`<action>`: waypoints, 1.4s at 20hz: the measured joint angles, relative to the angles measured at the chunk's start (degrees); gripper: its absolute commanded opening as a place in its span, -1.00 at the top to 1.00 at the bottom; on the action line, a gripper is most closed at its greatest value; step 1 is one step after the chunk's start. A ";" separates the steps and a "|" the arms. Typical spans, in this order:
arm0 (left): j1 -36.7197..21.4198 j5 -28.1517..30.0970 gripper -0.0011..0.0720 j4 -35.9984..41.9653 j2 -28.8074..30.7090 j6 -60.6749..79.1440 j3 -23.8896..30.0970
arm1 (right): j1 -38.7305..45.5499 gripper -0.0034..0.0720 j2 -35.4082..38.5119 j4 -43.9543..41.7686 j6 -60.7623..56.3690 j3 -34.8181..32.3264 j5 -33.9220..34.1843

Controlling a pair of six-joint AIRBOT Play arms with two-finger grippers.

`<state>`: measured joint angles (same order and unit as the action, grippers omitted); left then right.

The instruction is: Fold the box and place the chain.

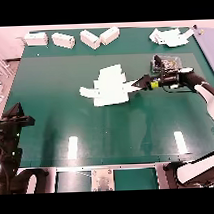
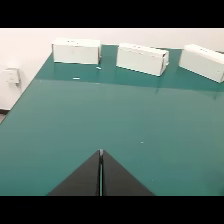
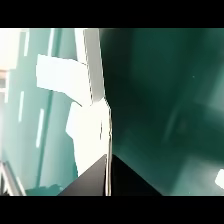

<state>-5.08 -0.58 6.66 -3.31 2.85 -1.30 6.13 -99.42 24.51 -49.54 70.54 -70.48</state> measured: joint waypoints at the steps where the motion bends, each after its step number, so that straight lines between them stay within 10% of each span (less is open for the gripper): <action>1: 0.00 -1.16 -0.17 -0.02 0.00 0.02 0.00 | -0.98 0.89 0.04 0.02 0.59 -0.46 1.86; 2: 0.00 -2.27 -0.68 -0.04 0.00 0.02 0.00 | -1.88 0.89 -0.09 0.09 1.31 -0.57 3.32; 19: 0.02 -19.10 -0.64 -0.42 -2.03 -3.23 -0.22 | -2.89 0.89 -3.80 6.45 3.52 1.36 7.85; 28: 0.00 -27.41 -0.64 -3.91 -36.13 -1.79 -17.46 | -2.89 0.89 -3.82 6.56 3.52 1.36 7.91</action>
<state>-5.08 -27.99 2.74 -39.44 1.06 -18.76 3.25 -103.24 31.07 -46.02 71.90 -62.57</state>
